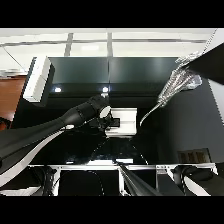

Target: Fold the box and place the chain.

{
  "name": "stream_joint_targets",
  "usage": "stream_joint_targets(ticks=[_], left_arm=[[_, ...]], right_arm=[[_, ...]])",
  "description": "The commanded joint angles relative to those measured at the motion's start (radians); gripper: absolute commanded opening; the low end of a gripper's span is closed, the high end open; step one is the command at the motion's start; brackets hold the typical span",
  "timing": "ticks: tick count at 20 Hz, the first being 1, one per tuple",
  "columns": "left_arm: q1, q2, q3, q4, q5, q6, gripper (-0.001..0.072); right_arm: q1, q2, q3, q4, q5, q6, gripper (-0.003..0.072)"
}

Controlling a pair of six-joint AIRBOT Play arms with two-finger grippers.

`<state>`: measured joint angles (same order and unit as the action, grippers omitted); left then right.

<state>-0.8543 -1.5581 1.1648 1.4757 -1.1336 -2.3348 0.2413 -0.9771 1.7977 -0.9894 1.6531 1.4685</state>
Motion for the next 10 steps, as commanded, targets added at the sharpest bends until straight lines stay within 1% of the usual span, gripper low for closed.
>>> stream_joint_targets(ticks=[1,6,10], left_arm=[[0.001,-0.001,0.001,0.000,0.007,0.000,0.0024],[0.001,-0.001,0.001,0.000,0.007,0.000,0.0024],[0.001,-0.001,0.001,0.000,0.007,0.000,0.0024]], right_arm=[[0.086,0.000,-0.056,0.055,-0.081,-0.007,0.0011],[0.148,0.000,-0.184,0.055,-0.209,-0.007,0.0012],[0.154,0.000,-0.279,0.055,-0.248,-0.006,0.0012]])
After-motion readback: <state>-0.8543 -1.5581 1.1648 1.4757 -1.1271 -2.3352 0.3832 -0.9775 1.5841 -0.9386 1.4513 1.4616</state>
